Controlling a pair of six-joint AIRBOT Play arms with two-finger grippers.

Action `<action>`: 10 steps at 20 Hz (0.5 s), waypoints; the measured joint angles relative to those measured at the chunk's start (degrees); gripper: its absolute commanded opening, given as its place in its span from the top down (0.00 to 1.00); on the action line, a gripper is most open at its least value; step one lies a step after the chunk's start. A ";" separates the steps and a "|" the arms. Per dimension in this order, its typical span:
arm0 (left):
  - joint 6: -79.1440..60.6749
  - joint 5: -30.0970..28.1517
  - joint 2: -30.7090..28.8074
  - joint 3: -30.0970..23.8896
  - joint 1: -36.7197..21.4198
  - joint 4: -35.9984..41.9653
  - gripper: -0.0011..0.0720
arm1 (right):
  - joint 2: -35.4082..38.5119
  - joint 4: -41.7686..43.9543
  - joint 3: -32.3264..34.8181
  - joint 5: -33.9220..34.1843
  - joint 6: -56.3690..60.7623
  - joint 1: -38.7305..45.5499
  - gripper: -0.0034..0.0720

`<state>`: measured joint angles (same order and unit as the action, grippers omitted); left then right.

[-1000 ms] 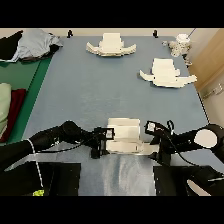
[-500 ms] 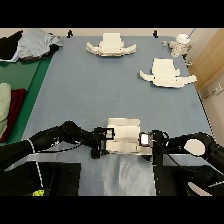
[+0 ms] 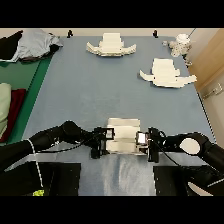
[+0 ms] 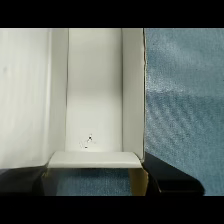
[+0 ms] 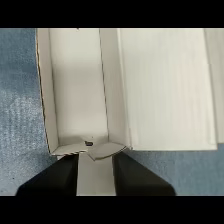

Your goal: Fold the box.

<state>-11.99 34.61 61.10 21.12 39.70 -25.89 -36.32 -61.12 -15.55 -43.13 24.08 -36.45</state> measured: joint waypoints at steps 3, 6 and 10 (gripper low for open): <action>0.02 0.00 0.00 0.00 0.00 0.00 0.35 | -0.11 0.68 0.02 0.11 -0.04 -0.07 0.76; 0.02 0.00 0.00 0.02 0.00 0.00 0.35 | -0.17 1.70 0.02 0.15 -0.13 -0.37 0.85; -0.02 0.00 0.00 0.00 0.00 0.00 0.35 | -1.09 2.67 0.02 0.98 -0.52 -1.18 0.35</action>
